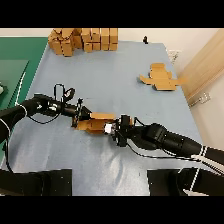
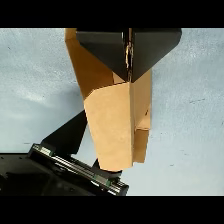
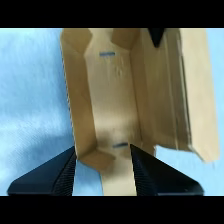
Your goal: Fold the box.
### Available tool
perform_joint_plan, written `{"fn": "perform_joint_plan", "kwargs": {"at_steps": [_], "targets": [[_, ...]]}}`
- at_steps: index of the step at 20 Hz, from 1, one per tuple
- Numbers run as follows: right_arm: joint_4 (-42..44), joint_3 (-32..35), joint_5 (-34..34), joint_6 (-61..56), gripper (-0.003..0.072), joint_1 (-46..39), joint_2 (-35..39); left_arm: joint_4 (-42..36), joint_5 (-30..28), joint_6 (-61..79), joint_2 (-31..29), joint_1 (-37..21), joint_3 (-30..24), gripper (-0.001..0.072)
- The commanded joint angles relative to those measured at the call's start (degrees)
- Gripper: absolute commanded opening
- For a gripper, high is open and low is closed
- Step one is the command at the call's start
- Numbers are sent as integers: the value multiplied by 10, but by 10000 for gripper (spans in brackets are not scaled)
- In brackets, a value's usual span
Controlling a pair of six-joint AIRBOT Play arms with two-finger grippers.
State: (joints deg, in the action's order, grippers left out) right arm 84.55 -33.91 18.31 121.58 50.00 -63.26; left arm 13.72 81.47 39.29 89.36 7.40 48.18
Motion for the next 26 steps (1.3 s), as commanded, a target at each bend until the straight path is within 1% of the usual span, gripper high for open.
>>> {"fn": "perform_joint_plan", "kwargs": {"at_steps": [1, 10, 12, 14, 17, 18, 19, 20, 22, 24, 26], "targets": [[-103, -1, 13, -95, 530, 0, 2, 6, -1, -2, 0, 0, 0, 15], [-113, -7, -2, -128, 530, 0, 2, 5, -4, -4, 0, 0, 0, 16], [-113, -8, 3, -142, 530, 0, 4, 5, -4, -4, 0, 0, 0, 15], [-113, -8, 33, -153, 531, 2, 19, 4, -5, -6, 0, 0, 0, 15], [-110, -8, 123, -153, 531, 9, 68, -2, -14, -15, 0, 0, 1, 16], [-96, -7, 147, -153, 530, 19, 86, -2, -16, -15, 0, 0, 1, 16], [-80, -5, 158, -152, 530, 32, 98, -2, -16, -15, 0, 0, 1, 15], [-64, -1, 157, -152, 530, 51, 104, -2, -16, -15, 0, 0, 1, 15], [-63, 14, 149, -152, 530, 88, 94, -4, -16, -15, 0, 0, 1, 15], [-76, 21, 129, -153, 530, 109, 56, -4, -19, -17, 0, 0, 1, 15], [-115, 21, 80, -172, 530, 111, 11, -4, -18, -18, 0, 0, 1, 15]]}}
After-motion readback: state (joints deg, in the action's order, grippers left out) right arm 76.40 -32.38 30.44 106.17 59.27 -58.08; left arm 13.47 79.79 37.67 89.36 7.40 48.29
